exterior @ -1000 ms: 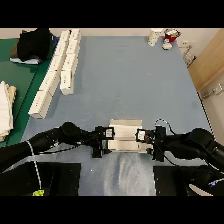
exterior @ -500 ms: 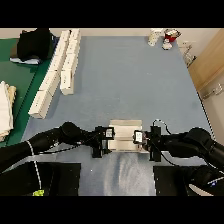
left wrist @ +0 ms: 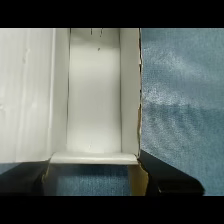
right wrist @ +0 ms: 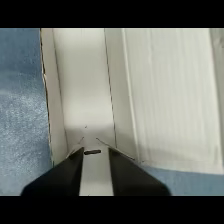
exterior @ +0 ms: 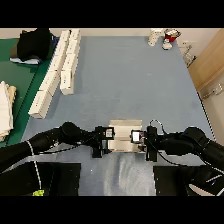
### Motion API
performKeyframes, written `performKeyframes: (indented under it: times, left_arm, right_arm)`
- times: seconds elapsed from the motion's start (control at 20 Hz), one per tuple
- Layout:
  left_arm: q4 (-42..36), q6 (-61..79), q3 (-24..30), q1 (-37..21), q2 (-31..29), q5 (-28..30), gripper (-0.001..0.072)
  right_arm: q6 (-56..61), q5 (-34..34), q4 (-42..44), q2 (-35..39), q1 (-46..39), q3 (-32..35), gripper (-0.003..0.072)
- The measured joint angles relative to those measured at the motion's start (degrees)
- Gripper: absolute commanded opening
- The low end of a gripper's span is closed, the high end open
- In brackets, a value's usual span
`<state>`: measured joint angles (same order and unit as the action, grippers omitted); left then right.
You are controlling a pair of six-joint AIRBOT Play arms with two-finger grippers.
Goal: Fold the box.
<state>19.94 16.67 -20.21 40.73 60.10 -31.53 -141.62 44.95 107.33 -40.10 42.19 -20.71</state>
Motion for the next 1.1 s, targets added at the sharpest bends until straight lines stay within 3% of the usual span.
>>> performKeyframes:
  times: [0.05,0.45,0.5,0.55,0.6,0.9,1.1]
  left_arm:
    - [0.0,0.0,0.0,0.0,0.0,0.0,0.0475]
    - [0.0,0.0,0.0,0.0,0.0,0.0,0.0475]
    - [0.0,0.0,0.0,0.0,0.0,0.0,0.0475]
    - [0.0,0.0,0.0,0.0,0.0,0.0,0.0475]
    - [0.0,0.0,0.0,0.0,0.0,0.0,0.0475]
    - [0.0,0.0,0.0,0.0,0.0,0.1,0.0475]
    - [0.0,0.0,0.0,0.0,0.0,0.0,0.0475]
  right_arm:
    - [-0.3,-0.3,0.3,-0.2,0.0,0.0,0.0532]
    - [0.6,-1.2,0.4,-1.3,0.0,-0.2,0.0506]
    - [2.3,-0.4,-0.8,-1.2,0.1,-0.6,0.0413]
    - [4.6,0.8,-2.8,-1.2,0.1,-1.1,0.0151]
    - [8.0,2.5,-5.9,-1.0,0.0,-1.9,0.0007]
    - [38.9,18.5,-28.7,-0.3,-2.9,-8.4,0.0002]
    - [54.0,25.9,-34.4,-0.3,-10.6,-10.4,0.0002]
